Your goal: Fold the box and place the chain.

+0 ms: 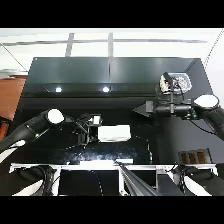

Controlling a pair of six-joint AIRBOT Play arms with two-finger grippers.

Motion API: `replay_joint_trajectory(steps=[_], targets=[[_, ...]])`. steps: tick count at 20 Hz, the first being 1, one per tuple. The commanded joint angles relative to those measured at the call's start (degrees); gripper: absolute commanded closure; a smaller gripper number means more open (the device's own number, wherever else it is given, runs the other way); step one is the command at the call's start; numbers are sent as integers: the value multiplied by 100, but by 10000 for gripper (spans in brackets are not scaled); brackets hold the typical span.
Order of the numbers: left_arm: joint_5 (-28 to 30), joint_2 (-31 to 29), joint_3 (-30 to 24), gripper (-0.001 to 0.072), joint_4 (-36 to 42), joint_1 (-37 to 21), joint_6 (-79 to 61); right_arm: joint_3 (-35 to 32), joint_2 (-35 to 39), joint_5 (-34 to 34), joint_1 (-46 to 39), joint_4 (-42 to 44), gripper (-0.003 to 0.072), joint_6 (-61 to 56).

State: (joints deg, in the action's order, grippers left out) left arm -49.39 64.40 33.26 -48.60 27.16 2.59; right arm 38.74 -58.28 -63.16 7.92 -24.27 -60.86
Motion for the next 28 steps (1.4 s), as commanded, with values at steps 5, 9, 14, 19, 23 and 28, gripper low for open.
replay_joint_trajectory(steps=[5,9,14,19,23,28], targets=[[-234,-809,254,-6,463,118,833,4,90,9,-184,-28,665,7],[553,-437,317,0,629,728,1244,4,90,48,-184,-96,665,4],[710,24,391,0,737,1043,1237,4,90,48,-170,-197,665,4],[726,107,391,0,737,1047,1178,4,90,48,-168,-302,665,2],[855,173,391,0,774,1137,1091,4,90,48,-168,-302,665,2],[1038,184,391,0,776,1296,1091,4,90,52,-168,-302,665,2]])
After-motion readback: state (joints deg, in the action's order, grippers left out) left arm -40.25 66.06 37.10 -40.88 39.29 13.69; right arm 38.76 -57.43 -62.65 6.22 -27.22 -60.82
